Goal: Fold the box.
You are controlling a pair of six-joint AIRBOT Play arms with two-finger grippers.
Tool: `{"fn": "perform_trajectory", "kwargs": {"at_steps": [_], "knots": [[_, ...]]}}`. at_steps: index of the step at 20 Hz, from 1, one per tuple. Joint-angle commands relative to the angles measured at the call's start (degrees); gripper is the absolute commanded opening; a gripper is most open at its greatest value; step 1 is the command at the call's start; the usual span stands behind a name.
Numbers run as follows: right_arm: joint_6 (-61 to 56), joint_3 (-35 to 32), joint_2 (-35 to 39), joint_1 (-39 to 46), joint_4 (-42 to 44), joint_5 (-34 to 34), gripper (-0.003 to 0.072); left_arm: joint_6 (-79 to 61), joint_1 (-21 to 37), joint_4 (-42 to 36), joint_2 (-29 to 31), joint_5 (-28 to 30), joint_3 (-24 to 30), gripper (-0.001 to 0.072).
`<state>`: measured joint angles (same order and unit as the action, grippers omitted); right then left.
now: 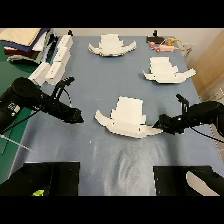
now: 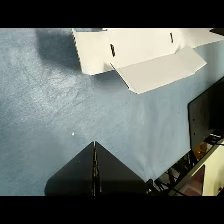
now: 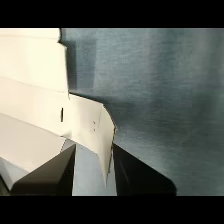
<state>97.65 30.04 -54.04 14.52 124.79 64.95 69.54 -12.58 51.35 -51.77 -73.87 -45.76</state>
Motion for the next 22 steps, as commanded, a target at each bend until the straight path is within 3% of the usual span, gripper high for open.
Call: {"fn": "perform_trajectory", "kwargs": {"at_steps": [1,6,8,9,11,12,15,18,19,20,21,22], "knots": [[-2.4,-1.0,-0.6,-0.4,-1.3,-0.4,0.0353,-0.1,0.2,0.0,0.3,0.7,0.5,0.0013],[-1.0,-1.0,-5.0,-2.9,3.2,-0.3,0.0333,-0.1,0.2,-0.2,0.3,0.9,0.5,0.0013],[2.6,-1.0,-7.2,-4.0,6.6,-1.3,0.0223,-0.1,0.2,-0.4,0.3,1.0,0.5,0.0013],[3.7,-1.0,-8.2,-4.8,7.1,-2.0,0.0211,-0.1,0.2,-0.7,0.3,1.0,0.5,0.0013],[7.7,-1.0,-9.1,-6.3,7.1,-2.6,0.0049,-0.1,0.2,-3.5,0.3,1.0,0.5,0.0013],[9.3,-1.0,-9.1,-7.0,7.1,-3.0,0.0003,-0.1,0.2,-5.6,0.3,1.0,0.5,0.0013],[14.8,-1.6,-6.6,-10.3,6.9,-1.7,0.0003,-0.1,0.2,-6.1,0.3,3.8,0.5,0.0013],[17.0,-5.7,1.3,-14.4,6.4,-5.1,0.0003,-1.2,0.2,-4.6,-0.1,5.4,0.5,0.0015],[17.4,-6.8,3.8,-15.5,6.4,-7.2,0.0003,-2.1,0.2,-4.6,-0.7,6.2,0.5,0.0146],[18.0,-7.6,5.9,-16.4,6.4,-9.2,0.0003,-2.2,0.2,-4.7,-1.7,6.8,0.5,0.0486],[18.4,-7.9,7.8,-17.3,6.3,-11.0,0.0003,-2.4,0.2,-4.7,-3.1,7.5,0.5,0.0560],[18.4,-7.9,9.0,-17.9,6.2,-12.4,0.0003,-3.1,0.2,-4.7,-4.6,8.2,0.5,0.0560]]}}
